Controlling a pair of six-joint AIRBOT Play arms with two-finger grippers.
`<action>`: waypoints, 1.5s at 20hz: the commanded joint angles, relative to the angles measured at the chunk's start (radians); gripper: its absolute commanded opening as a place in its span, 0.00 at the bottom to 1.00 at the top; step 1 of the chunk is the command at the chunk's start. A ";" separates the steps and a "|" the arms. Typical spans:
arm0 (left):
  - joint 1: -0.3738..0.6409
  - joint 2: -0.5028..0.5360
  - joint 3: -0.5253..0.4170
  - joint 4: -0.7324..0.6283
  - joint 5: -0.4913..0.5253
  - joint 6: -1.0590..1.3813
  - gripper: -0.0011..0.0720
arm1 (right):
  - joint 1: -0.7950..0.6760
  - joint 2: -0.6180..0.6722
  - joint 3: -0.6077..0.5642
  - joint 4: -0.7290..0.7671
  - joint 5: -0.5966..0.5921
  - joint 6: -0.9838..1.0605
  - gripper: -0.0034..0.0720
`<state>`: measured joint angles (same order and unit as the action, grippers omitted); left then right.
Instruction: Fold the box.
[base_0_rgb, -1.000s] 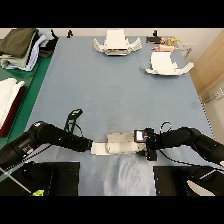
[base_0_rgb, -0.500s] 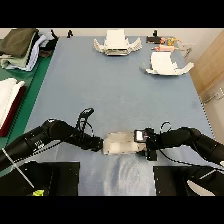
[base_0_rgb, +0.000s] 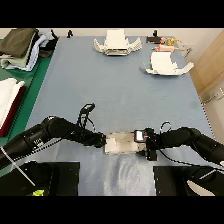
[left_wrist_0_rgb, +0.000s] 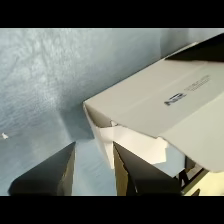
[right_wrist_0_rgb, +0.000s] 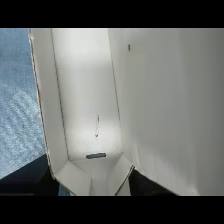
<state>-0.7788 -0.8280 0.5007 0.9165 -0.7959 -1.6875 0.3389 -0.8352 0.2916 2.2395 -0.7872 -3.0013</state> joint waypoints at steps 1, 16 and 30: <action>-0.001 -0.008 -0.003 -0.027 0.072 -0.003 0.54 | -0.001 0.001 0.000 0.000 0.000 0.000 0.67; -0.280 -0.268 0.198 0.414 -0.024 -0.611 0.54 | 0.000 0.001 0.000 0.000 0.000 0.000 0.67; -0.359 -0.338 0.249 0.586 -0.065 -0.824 0.53 | 0.000 0.001 0.000 0.000 0.000 0.000 0.67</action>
<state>-1.1297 -1.1641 0.7403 1.4776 -0.8581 -2.4771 0.3389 -0.8349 0.2916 2.2436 -0.7849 -3.0013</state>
